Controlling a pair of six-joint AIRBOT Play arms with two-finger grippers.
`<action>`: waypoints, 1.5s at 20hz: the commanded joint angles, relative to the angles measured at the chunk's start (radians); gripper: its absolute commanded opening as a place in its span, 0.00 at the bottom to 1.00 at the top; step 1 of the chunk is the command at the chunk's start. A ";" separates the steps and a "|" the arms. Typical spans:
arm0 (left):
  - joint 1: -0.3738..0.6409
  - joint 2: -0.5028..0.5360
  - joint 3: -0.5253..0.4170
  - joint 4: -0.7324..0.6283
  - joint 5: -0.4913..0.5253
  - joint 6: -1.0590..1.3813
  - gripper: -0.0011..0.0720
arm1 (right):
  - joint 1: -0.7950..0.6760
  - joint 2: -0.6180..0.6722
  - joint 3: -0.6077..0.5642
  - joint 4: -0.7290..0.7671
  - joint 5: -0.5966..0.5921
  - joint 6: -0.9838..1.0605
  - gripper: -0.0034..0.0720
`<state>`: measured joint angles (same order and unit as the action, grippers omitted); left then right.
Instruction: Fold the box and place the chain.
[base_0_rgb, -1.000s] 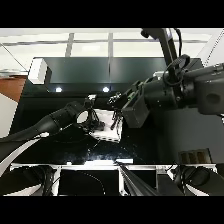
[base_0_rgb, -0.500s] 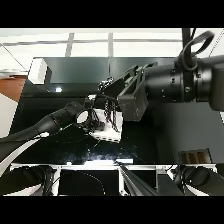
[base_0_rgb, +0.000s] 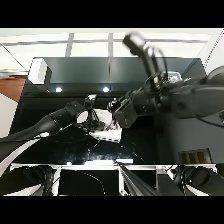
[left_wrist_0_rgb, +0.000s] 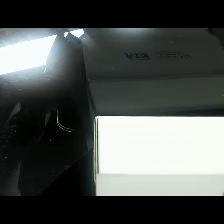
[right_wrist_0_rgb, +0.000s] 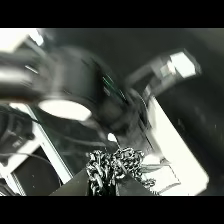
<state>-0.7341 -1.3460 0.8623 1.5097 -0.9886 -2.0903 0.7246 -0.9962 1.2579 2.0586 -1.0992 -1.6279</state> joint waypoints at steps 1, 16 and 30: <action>0.002 0.001 0.000 0.001 -0.011 0.000 0.05 | 0.001 0.000 -0.156 0.045 0.100 0.016 0.07; 0.001 0.001 0.003 0.001 -0.020 -0.002 0.05 | -0.126 -0.008 -0.242 -0.025 -0.057 0.039 0.93; -0.050 -0.092 0.156 0.109 -0.010 -0.315 0.05 | -0.375 0.143 -0.297 -0.200 -0.165 0.092 0.93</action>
<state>-0.7807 -1.4101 1.0054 1.6123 -1.0222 -2.3672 0.3573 -0.8574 0.9806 1.8629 -1.2701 -1.5478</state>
